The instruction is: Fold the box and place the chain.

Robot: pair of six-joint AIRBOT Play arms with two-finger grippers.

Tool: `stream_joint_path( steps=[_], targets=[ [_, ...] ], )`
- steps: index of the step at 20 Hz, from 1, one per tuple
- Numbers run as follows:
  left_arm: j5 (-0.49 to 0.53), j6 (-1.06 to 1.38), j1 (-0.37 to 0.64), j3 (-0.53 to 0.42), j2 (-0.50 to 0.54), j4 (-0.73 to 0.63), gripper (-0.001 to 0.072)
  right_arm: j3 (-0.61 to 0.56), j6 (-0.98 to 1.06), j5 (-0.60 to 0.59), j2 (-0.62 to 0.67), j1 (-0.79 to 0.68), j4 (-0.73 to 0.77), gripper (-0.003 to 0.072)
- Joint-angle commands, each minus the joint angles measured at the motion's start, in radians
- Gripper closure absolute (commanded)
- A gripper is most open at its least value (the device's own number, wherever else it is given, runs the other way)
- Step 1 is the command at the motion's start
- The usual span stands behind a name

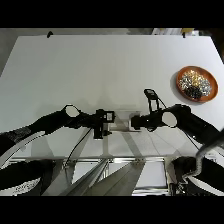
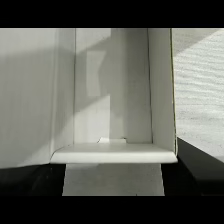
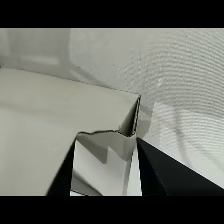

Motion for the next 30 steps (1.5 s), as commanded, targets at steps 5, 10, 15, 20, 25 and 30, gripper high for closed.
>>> stream_joint_path(
  steps=[5,10,15,20,25,30],
  targets=[
    [0.0,0.0,0.0,0.0,0.0,0.0,0.0505,0.107,0.288,0.074,-0.094,0.101,-0.163,0.0291],
    [0.0,0.0,0.0,0.0,0.0,0.0,0.0505,0.181,0.404,0.161,-0.193,0.155,-0.232,0.0291],
    [0.0,0.0,0.0,0.0,0.0,0.0,0.0505,0.195,0.468,0.167,-0.227,0.179,-0.264,0.0341],
    [0.0,0.0,0.0,0.0,0.0,0.0,0.0505,0.194,0.513,0.179,-0.235,0.182,-0.278,0.0353],
    [0.0,0.0,0.0,0.0,0.0,0.0,0.0505,0.194,0.521,0.161,-0.275,0.205,-0.276,0.0352],
    [0.0,0.0,0.0,0.0,0.0,0.0,0.0505,0.194,0.52,0.16,-0.276,0.205,-0.276,0.0633]
  ],
)
